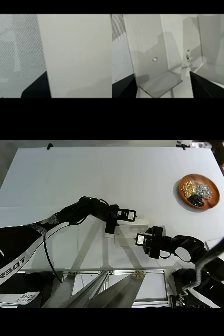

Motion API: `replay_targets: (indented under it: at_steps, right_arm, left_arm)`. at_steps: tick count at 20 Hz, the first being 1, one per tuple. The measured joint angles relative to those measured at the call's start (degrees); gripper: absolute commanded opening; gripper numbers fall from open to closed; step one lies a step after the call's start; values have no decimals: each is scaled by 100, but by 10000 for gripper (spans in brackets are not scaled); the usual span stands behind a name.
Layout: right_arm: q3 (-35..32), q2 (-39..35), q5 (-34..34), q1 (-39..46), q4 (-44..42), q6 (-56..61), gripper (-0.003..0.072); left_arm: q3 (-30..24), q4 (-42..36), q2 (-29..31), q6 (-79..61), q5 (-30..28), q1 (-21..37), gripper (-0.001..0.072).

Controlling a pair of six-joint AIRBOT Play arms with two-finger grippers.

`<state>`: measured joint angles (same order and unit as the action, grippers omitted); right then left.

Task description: Fold the box and place the chain.

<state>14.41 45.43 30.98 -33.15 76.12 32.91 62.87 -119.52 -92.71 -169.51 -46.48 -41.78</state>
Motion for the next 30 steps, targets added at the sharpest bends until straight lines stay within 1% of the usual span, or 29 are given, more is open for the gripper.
replay_targets:
  at_steps: [3, 9, 14, 18, 22, 30]
  right_arm:
    - [114, 66, -177, 48, -9, -4, 703]
    - [501, 96, -125, 428, -87, -20, 703]
    - [592, 98, 26, 588, -136, -96, 702]
    - [726, 92, 376, 824, -271, -282, 702]
    - [780, 87, 514, 1014, -544, -651, 702]
    - [802, 98, 420, 1165, -1113, -1613, 701]
  left_arm:
    - [0, 0, 0, 0, 0, 0, 17]
    - [0, 0, 0, 0, 2, 0, 18]
    - [0, 0, 0, 0, 0, 0, 18]
    - [0, 0, 0, 0, 0, 2, 17]
    - [0, -2, 0, 0, 0, 2, 18]
    - [0, 0, 0, 0, 0, 2, 17]
